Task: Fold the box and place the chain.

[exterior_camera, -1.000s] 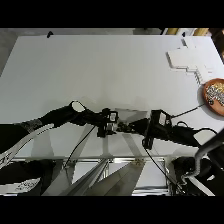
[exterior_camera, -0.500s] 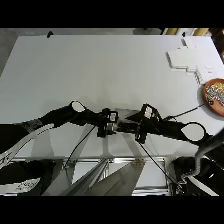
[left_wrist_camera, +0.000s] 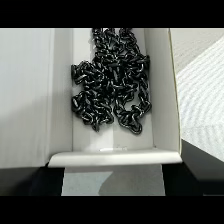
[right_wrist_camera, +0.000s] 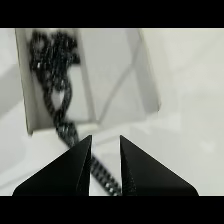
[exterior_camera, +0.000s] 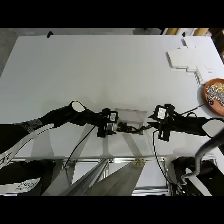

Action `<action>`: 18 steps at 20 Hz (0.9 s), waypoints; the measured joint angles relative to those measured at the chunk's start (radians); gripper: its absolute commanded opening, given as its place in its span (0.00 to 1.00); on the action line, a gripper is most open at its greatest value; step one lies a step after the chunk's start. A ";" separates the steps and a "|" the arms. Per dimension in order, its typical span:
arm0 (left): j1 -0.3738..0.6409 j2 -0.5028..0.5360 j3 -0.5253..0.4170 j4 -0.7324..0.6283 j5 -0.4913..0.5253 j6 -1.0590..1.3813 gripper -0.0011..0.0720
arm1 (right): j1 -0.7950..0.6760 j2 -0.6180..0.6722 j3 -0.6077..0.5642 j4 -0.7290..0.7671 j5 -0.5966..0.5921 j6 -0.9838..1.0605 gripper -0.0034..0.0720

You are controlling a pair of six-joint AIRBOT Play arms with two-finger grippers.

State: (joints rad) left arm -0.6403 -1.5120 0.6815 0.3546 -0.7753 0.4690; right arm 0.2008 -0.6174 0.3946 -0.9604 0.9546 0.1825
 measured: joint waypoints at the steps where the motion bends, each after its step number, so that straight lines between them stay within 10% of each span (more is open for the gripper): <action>1: 0.000 0.000 0.000 0.000 0.000 0.000 0.56 | -0.014 -0.013 -0.014 -0.011 0.002 -0.031 0.45; 18: 0.000 0.000 0.000 0.000 0.000 0.000 0.56 | -0.047 -0.278 -0.078 0.114 -0.056 -0.388 0.25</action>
State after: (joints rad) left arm -0.6403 -1.5120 0.6815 0.3546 -0.7753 0.4686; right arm 0.1535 -0.8951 0.3164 -0.8467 0.8989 -0.2054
